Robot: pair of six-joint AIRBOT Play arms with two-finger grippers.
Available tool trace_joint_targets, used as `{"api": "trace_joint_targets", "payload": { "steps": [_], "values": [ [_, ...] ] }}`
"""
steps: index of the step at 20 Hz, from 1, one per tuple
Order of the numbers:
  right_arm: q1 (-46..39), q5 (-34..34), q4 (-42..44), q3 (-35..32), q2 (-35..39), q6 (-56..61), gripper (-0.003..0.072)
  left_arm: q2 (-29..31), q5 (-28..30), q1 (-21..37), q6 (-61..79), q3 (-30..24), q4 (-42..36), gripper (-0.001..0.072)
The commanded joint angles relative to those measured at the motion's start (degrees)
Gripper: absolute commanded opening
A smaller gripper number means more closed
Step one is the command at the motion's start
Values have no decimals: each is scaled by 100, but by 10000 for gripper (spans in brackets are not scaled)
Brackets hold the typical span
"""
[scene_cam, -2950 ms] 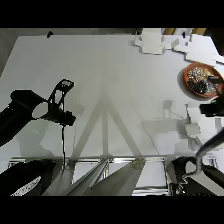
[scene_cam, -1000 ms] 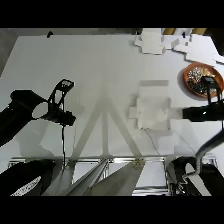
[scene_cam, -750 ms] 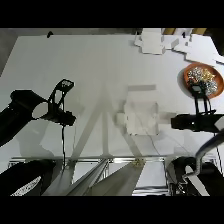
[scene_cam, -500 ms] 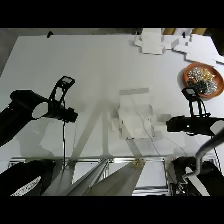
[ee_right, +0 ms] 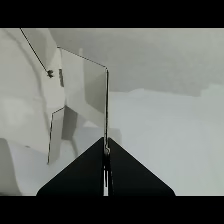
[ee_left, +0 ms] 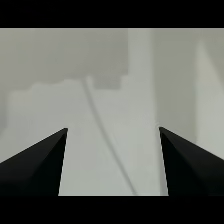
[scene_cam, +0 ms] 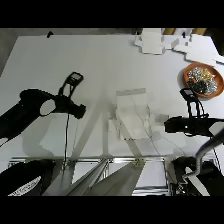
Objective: Fold the box and place the chain.
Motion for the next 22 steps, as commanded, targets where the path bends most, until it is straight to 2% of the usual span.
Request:
{"api": "trace_joint_targets", "payload": {
  "steps": [1, 3, 4, 6, 10, 15, 18, 22],
  "values": [
    [9, -7, 258, -2, 7, 0, 23, -494, 553, 83, 2728, 22, -2612, 632],
    [7, 0, 442, -2, 7, 0, 23, -1075, 302, 435, 4301, 249, -4564, 632],
    [7, 0, 496, -2, 7, 0, 23, -1473, -166, 660, 4996, 468, -5372, 633],
    [7, 17, 507, -2, 7, -2, 23, -2212, -1021, 962, 5731, 979, -6092, 634],
    [7, 17, 505, -2, 7, -2, 23, -3123, -1276, 1078, 6186, 1711, -5855, 636],
    [7, 15, 487, -2, 7, -2, 23, -4002, -2120, 1036, 6461, 2267, -5847, 636],
    [7, 15, 487, -2, 7, -2, 23, -4284, -2286, 894, 6636, 2479, -6046, 635],
    [7, 13, 483, -2, 7, -4, 23, -4293, -2212, 588, 6961, 2479, -6085, 624]
  ]
}}
